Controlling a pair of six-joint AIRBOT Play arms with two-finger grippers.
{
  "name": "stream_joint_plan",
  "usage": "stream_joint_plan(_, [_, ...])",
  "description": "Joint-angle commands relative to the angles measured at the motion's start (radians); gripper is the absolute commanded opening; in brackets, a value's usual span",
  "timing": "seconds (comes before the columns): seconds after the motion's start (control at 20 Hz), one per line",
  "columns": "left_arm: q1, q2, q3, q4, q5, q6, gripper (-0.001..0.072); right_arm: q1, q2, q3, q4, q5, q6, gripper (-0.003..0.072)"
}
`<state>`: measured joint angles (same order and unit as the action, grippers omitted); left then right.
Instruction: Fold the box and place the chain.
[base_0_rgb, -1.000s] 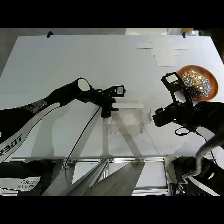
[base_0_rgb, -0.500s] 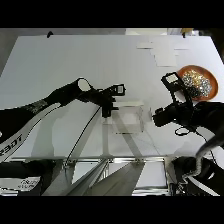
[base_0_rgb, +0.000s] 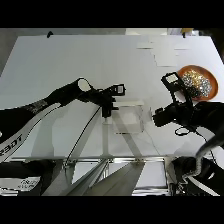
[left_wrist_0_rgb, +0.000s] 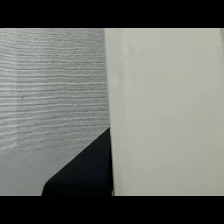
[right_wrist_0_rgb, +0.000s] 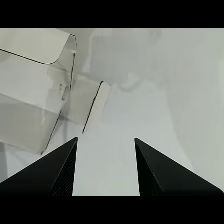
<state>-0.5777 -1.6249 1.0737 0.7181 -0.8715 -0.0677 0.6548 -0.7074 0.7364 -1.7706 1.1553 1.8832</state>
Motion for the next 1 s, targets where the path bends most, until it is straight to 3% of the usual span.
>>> stream_joint_plan(0.0, [0.000,0.000,0.000,0.002,0.000,0.000,0.0013,0.000,0.001,0.001,0.003,0.000,0.000,0.0400])
stream_joint_plan(0.95, [0.000,0.042,0.000,0.002,-0.001,0.095,0.0003,0.000,0.001,0.001,0.007,-0.004,0.000,0.0399])
